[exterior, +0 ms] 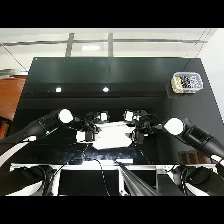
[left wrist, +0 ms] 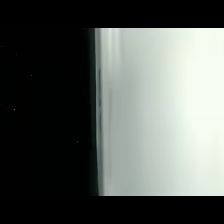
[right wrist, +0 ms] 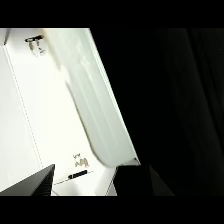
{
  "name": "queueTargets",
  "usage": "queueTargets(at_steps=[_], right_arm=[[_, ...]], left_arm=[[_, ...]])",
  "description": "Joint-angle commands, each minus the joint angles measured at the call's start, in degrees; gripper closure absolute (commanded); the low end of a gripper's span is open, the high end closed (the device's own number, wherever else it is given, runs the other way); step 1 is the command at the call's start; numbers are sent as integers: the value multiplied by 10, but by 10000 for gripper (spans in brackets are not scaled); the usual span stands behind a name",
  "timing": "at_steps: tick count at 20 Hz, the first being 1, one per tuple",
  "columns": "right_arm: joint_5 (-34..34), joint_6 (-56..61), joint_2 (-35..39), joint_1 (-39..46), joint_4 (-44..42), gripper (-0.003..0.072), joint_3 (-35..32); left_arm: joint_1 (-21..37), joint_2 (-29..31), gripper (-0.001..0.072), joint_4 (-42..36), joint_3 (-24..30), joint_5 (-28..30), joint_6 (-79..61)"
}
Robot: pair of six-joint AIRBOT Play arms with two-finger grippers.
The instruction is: Fold the box and place the chain.
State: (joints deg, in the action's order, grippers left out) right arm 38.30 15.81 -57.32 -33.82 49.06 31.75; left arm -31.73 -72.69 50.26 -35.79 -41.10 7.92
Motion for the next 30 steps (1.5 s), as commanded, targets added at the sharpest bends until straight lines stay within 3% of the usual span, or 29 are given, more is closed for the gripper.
queueTargets(at_steps=[1,6,9,13,16,22,30], right_arm=[[2,-71,-20,4,-37,-14,1],[37,-72,-16,75,1,-14,7],[131,-45,0,140,19,-14,14],[169,-3,0,122,15,-14,-32],[159,-3,0,59,-20,-14,-60],[36,29,0,-50,-12,-14,-86],[2,25,0,-87,-55,-14,-76]], left_arm=[[0,0,683,0,0,-1,1],[-2,0,683,3,0,-8,1],[-2,0,683,3,0,-15,1],[-2,0,683,3,0,-15,1],[-2,0,683,3,0,-15,1],[-2,0,683,3,0,-14,1],[-2,0,683,2,0,-14,1]])
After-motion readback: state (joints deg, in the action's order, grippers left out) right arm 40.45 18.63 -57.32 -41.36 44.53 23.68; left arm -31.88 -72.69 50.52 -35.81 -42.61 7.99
